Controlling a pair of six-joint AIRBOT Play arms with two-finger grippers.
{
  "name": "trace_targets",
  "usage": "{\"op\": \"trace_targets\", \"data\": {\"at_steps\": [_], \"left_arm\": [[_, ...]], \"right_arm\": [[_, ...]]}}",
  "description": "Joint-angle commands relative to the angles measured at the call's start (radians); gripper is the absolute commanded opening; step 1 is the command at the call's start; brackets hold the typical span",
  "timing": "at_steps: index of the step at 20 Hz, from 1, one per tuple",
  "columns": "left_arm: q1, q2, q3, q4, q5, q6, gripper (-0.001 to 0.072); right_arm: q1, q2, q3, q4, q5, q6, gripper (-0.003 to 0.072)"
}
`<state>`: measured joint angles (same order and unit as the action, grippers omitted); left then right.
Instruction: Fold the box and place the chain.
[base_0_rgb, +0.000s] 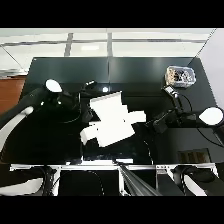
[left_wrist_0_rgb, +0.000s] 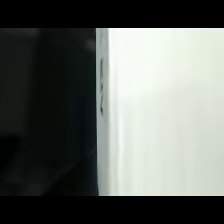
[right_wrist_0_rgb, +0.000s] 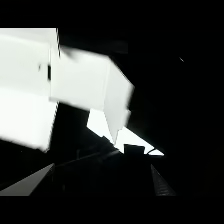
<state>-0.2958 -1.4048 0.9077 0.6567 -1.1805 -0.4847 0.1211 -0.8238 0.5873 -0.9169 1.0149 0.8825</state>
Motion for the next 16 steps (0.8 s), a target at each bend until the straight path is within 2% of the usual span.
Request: {"op": "trace_targets", "data": {"at_steps": [1,5,9,11,13,16], "left_arm": [[-0.055,0.123,-0.124,-0.032,0.298,0.356,0.0028],[-0.121,0.069,-0.116,-0.035,0.307,0.51,0.0026],[-0.153,0.032,-0.115,0.011,0.447,0.548,0.0027],[-0.151,0.005,-0.111,0.013,0.441,0.541,0.0027],[-0.162,-0.013,-0.112,0.024,0.42,0.543,0.0027],[-0.175,-0.018,-0.112,0.089,0.442,0.563,0.0027]], "right_arm": [[-0.009,0.0,0.024,0.022,-0.022,-0.007,0.0693],[0.075,0.0,0.011,0.018,-0.095,-0.337,0.0693],[0.165,-0.014,-0.019,0.019,-0.163,-0.628,0.0693],[0.19,-0.038,-0.04,0.019,-0.217,-0.645,0.0693],[0.208,-0.073,-0.047,0.019,-0.22,-0.647,0.0693],[0.249,-0.114,-0.056,0.018,-0.225,-0.713,0.0693]]}}
